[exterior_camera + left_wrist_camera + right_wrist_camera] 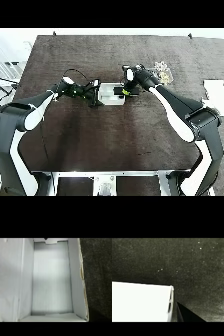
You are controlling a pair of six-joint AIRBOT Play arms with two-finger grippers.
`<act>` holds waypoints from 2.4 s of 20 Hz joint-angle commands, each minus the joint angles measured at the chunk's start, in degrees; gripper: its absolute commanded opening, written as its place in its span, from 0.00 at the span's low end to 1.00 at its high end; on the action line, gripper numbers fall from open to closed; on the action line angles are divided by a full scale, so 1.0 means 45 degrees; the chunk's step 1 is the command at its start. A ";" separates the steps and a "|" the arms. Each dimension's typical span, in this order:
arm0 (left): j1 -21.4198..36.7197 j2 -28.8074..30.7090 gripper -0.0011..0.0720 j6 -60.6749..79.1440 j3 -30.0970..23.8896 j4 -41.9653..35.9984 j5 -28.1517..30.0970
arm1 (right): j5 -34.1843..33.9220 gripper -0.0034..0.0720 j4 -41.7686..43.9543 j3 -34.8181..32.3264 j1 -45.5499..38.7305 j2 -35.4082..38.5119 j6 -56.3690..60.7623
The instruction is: Fold the box and place the chain.
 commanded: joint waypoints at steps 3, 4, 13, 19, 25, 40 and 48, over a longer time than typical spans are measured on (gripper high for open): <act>0.0010 0.0000 0.49 0.0005 -0.0005 0.0010 0.0092 | 0.0554 0.41 -0.0340 0.0092 0.0010 -0.0131 0.0539; 0.0005 0.0000 0.49 0.0005 -0.0005 0.0010 0.0092 | 0.0554 0.28 -0.0335 0.0136 0.0010 -0.0136 0.0529; 0.0010 0.0000 0.49 0.0005 -0.0005 0.0010 0.0136 | 0.0821 0.52 -0.0180 0.0617 0.0015 -0.0136 0.0476; 0.0010 0.0000 0.49 0.0005 -0.0005 0.0015 0.0141 | 0.1248 0.75 -0.0180 0.0675 0.0005 0.0141 0.0044; 0.0010 0.0000 0.49 0.0005 -0.0005 0.0024 0.0223 | 0.1982 0.75 -0.0102 0.0675 0.0005 0.1855 -0.1190; 0.0010 0.0000 0.49 0.0005 -0.0005 0.0015 0.0219 | -0.2045 0.72 0.0461 -0.0787 -0.4794 0.3677 -0.4969; 0.0010 0.0000 0.49 0.0005 -0.0005 0.0000 0.0223 | -0.3419 0.72 0.3604 0.0019 -0.6198 0.0452 -0.7276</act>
